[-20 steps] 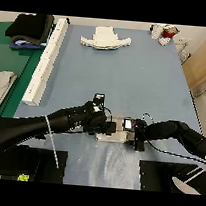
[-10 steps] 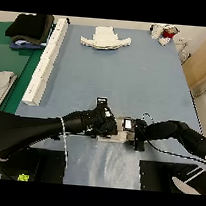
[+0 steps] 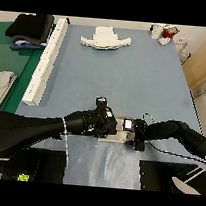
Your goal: Fold the box.
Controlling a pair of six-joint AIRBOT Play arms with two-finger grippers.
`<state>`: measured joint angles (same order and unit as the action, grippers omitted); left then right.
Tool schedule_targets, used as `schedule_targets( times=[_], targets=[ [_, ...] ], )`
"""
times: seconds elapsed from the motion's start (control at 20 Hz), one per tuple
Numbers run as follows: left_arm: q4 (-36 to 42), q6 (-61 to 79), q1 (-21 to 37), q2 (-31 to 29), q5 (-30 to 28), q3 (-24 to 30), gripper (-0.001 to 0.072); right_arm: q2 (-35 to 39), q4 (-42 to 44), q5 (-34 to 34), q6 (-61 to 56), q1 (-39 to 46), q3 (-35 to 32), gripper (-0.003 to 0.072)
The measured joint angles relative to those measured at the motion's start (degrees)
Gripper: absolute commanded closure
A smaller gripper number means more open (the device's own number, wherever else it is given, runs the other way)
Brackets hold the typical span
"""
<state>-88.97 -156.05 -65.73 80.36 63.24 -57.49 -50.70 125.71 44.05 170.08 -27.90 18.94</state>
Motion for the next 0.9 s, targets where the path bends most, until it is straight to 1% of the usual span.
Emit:
schedule_targets(
  times=[0.05,0.1,0.15,0.2,0.35,0.55,0.65,0.75,0.8,0.85,0.9],
  targets=[
    [0.0,0.0,0.0,0.0,0.1,0.0,0.0695,0.0,0.0,0.0,0.0,0.0,0.0,0.0171],
    [0.0,-0.1,0.0,0.0,0.1,0.0,0.06,0.0,0.0,0.0,0.0,0.0,0.0,0.0171],
    [0.0,-0.2,0.0,0.0,0.2,0.0,0.0262,0.0,0.0,0.0,0.0,0.0,0.0,0.0171],
    [0.2,-0.1,0.0,0.1,-0.2,0.0,0.0082,0.0,0.0,-0.1,0.0,0.0,0.0,0.0171],
    [0.0,0.3,0.0,0.0,0.3,0.0,0.0082,0.0,0.1,-0.1,0.0,0.0,0.0,0.0171],
    [0.0,1.3,0.0,-0.8,1.0,-0.5,0.0083,0.0,0.1,-0.1,0.0,0.0,0.0,0.0171],
    [0.0,2.3,0.0,-2.6,2.4,-1.4,0.0083,0.0,0.1,-0.1,0.0,0.0,0.0,0.0171],
    [0.0,3.9,0.0,-5.6,5.1,-2.8,0.0084,0.0,0.1,-0.1,0.0,0.0,0.0,0.0171],
    [0.0,4.7,0.0,-7.5,7.0,-3.5,0.015,0.0,0.1,-0.1,0.0,0.0,0.0,0.0171],
    [0.1,5.4,0.0,-9.3,8.7,-3.9,0.0555,0.0,0.1,-0.1,0.0,0.0,0.0,0.0171],
    [0.2,6.2,0.0,-11.3,10.5,-4.3,0.0697,0.0,0.1,-0.1,0.0,0.0,0.0,0.0171]
  ],
)
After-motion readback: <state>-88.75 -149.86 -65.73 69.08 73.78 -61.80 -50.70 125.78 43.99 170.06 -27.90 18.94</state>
